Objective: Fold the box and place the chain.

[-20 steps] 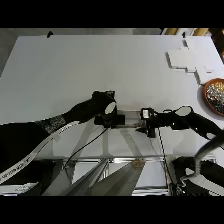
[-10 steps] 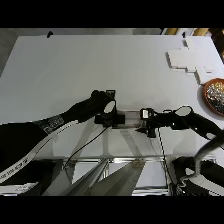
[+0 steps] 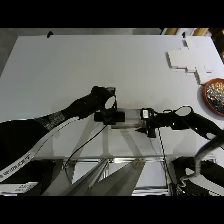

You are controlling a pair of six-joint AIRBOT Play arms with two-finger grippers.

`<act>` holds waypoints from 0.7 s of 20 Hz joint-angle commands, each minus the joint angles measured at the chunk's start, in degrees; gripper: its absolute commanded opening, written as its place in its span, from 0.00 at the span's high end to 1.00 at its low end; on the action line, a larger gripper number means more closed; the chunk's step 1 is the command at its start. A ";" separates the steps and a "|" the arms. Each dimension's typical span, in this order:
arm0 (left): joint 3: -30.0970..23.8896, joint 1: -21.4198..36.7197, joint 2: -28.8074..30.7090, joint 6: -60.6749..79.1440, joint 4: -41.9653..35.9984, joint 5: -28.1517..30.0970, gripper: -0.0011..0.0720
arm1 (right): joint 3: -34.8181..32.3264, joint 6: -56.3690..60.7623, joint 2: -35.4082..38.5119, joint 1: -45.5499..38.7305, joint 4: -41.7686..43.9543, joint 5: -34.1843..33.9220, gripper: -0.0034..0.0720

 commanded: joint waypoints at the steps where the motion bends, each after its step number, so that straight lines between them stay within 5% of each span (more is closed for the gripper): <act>1: 0.04 -0.50 -1.09 0.04 -0.28 0.31 0.98 | -0.02 -0.02 0.00 0.02 -0.02 -0.13 0.42; 5: 0.04 -0.46 -0.94 0.22 -0.22 0.13 0.93 | -0.02 -0.02 -0.02 0.02 -0.02 -0.13 0.42; 7: 0.04 -0.24 -0.09 3.19 -0.20 0.11 0.59 | -0.02 -0.02 0.00 0.02 -0.02 -0.13 0.42; 14: 0.02 4.28 8.55 16.94 0.04 -3.76 0.59 | -0.02 -0.02 0.00 0.02 -0.02 -0.11 0.42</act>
